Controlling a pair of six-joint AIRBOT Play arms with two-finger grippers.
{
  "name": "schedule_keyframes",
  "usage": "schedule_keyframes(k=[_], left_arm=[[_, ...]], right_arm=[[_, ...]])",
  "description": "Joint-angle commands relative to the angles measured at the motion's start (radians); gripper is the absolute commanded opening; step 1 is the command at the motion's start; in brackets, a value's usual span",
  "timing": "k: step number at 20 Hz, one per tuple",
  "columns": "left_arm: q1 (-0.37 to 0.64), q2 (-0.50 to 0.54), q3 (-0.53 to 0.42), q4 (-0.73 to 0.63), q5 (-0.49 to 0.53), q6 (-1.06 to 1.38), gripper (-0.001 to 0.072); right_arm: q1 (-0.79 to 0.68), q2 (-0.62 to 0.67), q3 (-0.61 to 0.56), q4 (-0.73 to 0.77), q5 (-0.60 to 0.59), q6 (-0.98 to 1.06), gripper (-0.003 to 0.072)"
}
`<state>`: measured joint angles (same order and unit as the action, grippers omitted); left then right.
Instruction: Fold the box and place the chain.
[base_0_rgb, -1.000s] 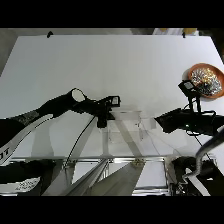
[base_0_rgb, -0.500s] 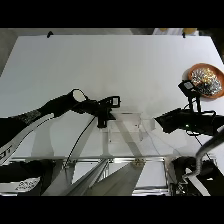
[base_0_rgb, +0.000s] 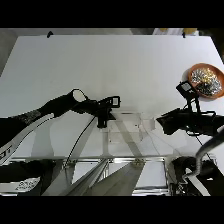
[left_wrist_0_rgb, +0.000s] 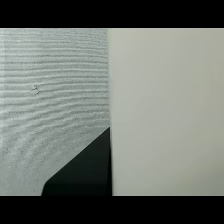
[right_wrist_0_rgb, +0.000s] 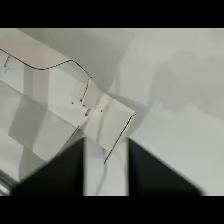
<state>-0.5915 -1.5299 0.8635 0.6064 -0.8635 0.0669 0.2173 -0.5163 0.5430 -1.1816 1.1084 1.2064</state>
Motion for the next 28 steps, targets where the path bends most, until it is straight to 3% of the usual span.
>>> schedule_keyframes(k=[1,5,9,11,12,14,15,18,20,28], left_arm=[[0.0,-0.001,-0.001,0.0,0.0,0.0,0.001],[0.0,-0.001,-0.001,0.0,-0.001,0.0,0.001],[0.0,-0.001,-0.001,0.0,-0.001,0.0,0.001],[0.0,-0.001,-0.001,0.0,-0.001,0.0,0.001],[0.0,-0.001,-0.001,0.0,-0.001,0.0,0.001],[0.0,-0.001,-0.001,0.0,-0.001,0.0,0.001],[0.0,-0.001,-0.001,0.0,-0.001,0.0,0.001],[0.0,-0.001,-0.001,0.0,-0.001,0.0,0.001],[0.0,-0.001,-0.001,0.0,-0.001,0.0,0.001],[0.0,-0.001,-0.001,0.0,-0.001,0.0,0.001]], right_arm=[[0.001,0.0,-0.005,0.018,0.024,-0.173,0.0019],[0.077,-0.001,-0.076,0.143,-0.059,-0.404,0.0019],[0.333,-0.009,-0.134,-0.064,-0.098,-0.474,0.0019],[0.439,-0.023,-0.14,-0.1,-0.118,-0.475,0.0028],[0.473,-0.024,-0.153,-0.11,-0.145,-0.475,0.0135],[0.547,-0.024,-0.192,-0.177,-0.212,-0.474,0.0449],[0.578,-0.024,-0.209,-0.212,-0.247,-0.474,0.0553],[0.664,-0.024,-0.271,-0.335,-0.385,-0.374,0.0681],[0.706,-0.033,-0.309,-0.356,-0.485,-0.282,0.0681],[0.728,-0.212,-0.318,-0.415,-0.682,-0.209,0.0679]])
